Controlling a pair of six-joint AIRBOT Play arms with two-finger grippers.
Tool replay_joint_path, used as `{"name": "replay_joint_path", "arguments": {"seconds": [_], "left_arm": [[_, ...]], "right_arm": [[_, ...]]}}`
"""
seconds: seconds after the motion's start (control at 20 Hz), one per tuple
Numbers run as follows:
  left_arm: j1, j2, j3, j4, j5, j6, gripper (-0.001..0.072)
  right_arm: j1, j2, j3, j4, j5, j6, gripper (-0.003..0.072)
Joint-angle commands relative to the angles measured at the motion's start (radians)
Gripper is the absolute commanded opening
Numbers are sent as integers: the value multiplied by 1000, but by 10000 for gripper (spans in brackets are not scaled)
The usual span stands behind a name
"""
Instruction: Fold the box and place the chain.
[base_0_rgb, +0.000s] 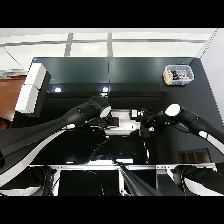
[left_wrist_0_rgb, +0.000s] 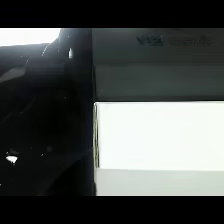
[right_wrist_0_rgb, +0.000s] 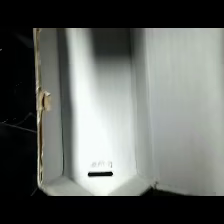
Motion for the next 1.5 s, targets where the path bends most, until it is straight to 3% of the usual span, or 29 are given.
{"name": "replay_joint_path", "arguments": {"seconds": [0.0, 0.25, 0.3, 0.4, 0.7, 0.9, 0.95, 1.0, 1.05, 1.1, 1.15, 1.2, 1.25, 1.3, 1.45], "left_arm": [[1, 1, 1, 20, -32, 2, 23], [0, 1, 2, 20, -31, 2, 24], [1, 0, 2, 20, -31, 2, 24], [1, 0, 2, 20, -31, 2, 24], [2, 0, 2, 21, -30, 2, 24], [2, 0, 2, 21, -31, 2, 24], [2, 0, 2, 21, -31, 2, 24], [2, 0, 2, 21, -31, 2, 24], [2, 0, 2, 21, -31, 2, 24], [2, 0, 2, 21, -31, 2, 24], [2, 0, 2, 21, -31, 2, 24], [2, 0, 2, 21, -31, 2, 24], [2, 0, 2, 21, -31, 2, 24], [2, 0, 2, 21, -35, 2, 24], [2, 0, 2, 21, -34, 2, 24]], "right_arm": [[-12, 76, 5, -101, 62, 77, 703], [-11, 77, 5, -129, 66, 76, 692], [-11, 77, 5, -122, 72, 77, 515], [-11, 71, 3, -58, 82, 76, 243], [28, -16, 2, 177, 34, 82, 196], [45, -32, 2, 183, -2, 113, 203], [45, -32, 2, 182, -8, 146, 399], [45, -32, 2, 180, -5, 174, 492], [45, -32, 2, 170, 15, 186, 278], [45, -32, 2, 161, 26, 191, 140], [45, -32, 2, 157, 17, 211, 325], [42, -31, 3, 145, 15, 245, 392], [32, -24, 7, 105, 31, 325, 82], [10, -10, 22, 55, 71, 472, 18], [-117, 56, 113, -99, 313, 960, 17]]}}
